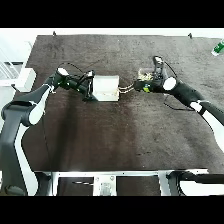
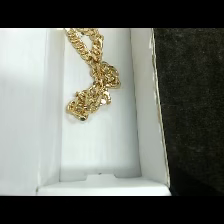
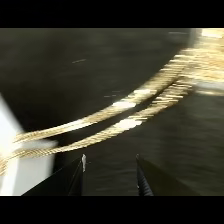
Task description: Fold the box and place the chain.
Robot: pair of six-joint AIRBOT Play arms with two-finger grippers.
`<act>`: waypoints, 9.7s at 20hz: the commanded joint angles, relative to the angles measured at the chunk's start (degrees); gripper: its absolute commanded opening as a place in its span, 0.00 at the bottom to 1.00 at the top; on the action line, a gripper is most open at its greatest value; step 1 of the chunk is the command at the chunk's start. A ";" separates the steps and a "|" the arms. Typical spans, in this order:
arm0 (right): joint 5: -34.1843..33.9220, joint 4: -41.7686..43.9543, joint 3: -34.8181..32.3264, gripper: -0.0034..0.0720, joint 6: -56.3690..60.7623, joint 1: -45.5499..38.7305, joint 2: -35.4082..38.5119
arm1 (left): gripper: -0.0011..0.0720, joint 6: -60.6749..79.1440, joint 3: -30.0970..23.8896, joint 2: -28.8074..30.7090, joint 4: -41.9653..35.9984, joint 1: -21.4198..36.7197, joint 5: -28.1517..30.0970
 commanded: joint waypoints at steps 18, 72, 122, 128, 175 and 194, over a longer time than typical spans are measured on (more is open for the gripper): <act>-16.28 11.58 13.64 0.43 7.91 0.59 -20.57 | 0.68 0.02 0.04 0.00 -0.02 0.00 -0.02; -2.89 0.39 10.56 0.39 -0.28 14.64 -4.90 | 0.68 0.02 0.04 0.00 -0.02 0.00 0.00; 14.93 -16.68 25.40 0.05 8.28 8.24 -2.84 | 0.68 0.02 0.04 0.00 -0.07 0.00 0.00; 14.60 -16.70 25.42 0.05 5.22 12.44 7.89 | 0.68 0.02 0.04 0.00 -0.04 0.00 0.00; 26.51 12.22 20.65 0.67 -79.12 -0.96 -17.25 | 0.68 0.02 0.04 0.00 -0.04 0.00 0.00; 23.63 16.39 23.50 0.52 -90.58 2.45 -25.35 | 0.68 0.02 0.04 0.00 -0.04 0.00 0.00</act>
